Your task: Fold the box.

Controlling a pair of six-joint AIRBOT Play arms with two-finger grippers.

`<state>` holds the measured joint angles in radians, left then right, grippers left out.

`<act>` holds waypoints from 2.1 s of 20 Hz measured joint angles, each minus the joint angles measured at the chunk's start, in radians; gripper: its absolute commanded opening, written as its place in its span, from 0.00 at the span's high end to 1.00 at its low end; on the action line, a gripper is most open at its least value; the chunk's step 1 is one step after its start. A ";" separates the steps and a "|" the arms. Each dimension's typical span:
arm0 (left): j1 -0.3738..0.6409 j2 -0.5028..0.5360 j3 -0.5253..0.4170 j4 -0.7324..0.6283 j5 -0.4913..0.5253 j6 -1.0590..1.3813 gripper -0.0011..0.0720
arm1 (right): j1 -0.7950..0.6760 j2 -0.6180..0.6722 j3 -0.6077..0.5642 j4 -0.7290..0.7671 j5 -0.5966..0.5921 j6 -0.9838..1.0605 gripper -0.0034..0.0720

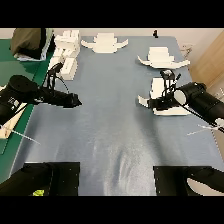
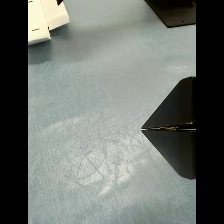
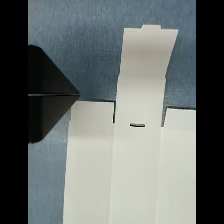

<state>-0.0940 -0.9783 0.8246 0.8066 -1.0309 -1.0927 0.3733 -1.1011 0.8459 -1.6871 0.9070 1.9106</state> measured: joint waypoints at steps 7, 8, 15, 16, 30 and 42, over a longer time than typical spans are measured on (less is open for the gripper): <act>0.000 0.000 0.000 -0.003 0.009 0.000 0.96 | 0.000 -0.002 0.000 0.068 -0.010 0.000 0.94; 0.000 0.000 0.000 -0.005 0.009 0.000 0.96 | 0.000 -0.002 0.000 0.079 -0.021 0.001 0.94; 0.000 0.000 0.000 -0.038 0.043 0.000 0.08 | -0.042 -0.002 0.056 0.130 -0.037 0.013 0.50; 0.000 0.000 0.000 -0.042 0.053 -0.001 0.08 | -0.079 -0.002 0.093 0.111 0.002 0.019 0.39; 0.000 -0.001 0.000 -0.077 0.127 -0.058 0.07 | -0.969 -0.351 0.475 0.381 0.316 -0.517 0.34; 0.000 -0.010 0.000 -0.075 0.141 -0.079 0.07 | -1.032 -0.625 0.687 0.562 0.506 -0.689 0.34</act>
<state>-0.0940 -0.9878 0.8249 0.7319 -0.8902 -1.1713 -0.6586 -1.7264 1.5330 -1.1252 1.4128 1.2217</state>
